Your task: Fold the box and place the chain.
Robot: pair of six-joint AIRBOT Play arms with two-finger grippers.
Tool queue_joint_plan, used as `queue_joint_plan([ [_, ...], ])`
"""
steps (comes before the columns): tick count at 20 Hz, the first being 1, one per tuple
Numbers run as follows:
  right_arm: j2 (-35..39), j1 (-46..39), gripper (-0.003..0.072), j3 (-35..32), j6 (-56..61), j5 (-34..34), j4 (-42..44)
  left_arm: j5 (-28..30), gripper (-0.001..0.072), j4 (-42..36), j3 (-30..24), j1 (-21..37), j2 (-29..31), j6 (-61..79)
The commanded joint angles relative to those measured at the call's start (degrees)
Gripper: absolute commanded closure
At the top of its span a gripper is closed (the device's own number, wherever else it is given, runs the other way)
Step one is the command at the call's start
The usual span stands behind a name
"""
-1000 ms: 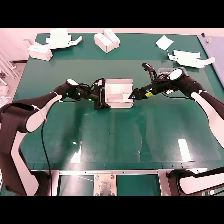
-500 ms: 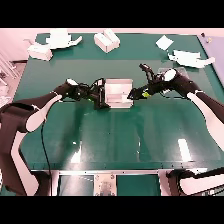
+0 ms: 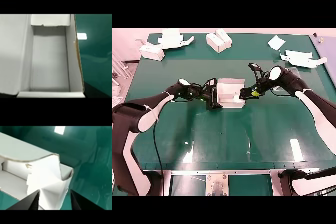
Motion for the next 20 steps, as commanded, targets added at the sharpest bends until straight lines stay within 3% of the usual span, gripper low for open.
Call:
queue_joint_plan([
  [1, 0.0, 0.7, 0.0241, 0.2, 4.4, 1.0, -2.0, 0.0, 0.0172, 0.0, 0.0, 0.0, 0.0, 0.0],
  [10, -2.8, 3.1, 0.028, 1.2, 14.0, 2.0, -5.8, 0.0, 0.0172, 0.0, 0.0, 0.0, 0.0, 0.0],
  [16, -5.6, 4.9, 0.029, 7.2, 18.2, 4.3, -11.2, 0.0, 0.0172, 0.0, 0.0, 0.0, 0.0, 0.0],
  [20, -8.8, 5.6, 0.0289, 11.8, 19.7, 10.2, -14.2, 0.0, 0.0172, 0.0, 0.0, 0.0, 0.0, 0.0],
])
